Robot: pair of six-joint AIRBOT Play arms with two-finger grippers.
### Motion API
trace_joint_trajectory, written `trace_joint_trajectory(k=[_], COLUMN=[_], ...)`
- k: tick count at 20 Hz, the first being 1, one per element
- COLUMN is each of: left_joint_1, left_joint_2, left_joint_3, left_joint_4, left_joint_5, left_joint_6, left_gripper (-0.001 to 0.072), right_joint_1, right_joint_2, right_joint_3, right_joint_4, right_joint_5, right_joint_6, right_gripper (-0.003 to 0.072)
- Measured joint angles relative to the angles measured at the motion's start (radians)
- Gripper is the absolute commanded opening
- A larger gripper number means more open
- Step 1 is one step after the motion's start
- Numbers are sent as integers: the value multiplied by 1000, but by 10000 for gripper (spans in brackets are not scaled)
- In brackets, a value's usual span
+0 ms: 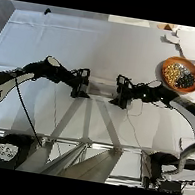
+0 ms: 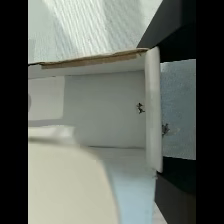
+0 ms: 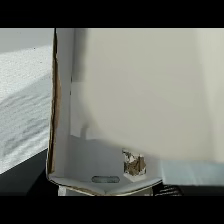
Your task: Fold the box and place the chain.
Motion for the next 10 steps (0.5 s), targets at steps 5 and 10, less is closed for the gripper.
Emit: trace_joint_trajectory(k=[5, 10], left_joint_1=[-2, -2], left_joint_2=[0, 0], left_joint_3=[0, 0], left_joint_4=[8, 11], left_joint_5=[0, -1], left_joint_6=[2, 2], left_gripper=[321, 321], right_joint_1=[0, 0], right_joint_2=[0, 0], right_joint_3=[0, 0], right_joint_4=[0, 0], right_joint_5=[1, 1], right_joint_6=[0, 0], right_gripper=[465, 465])
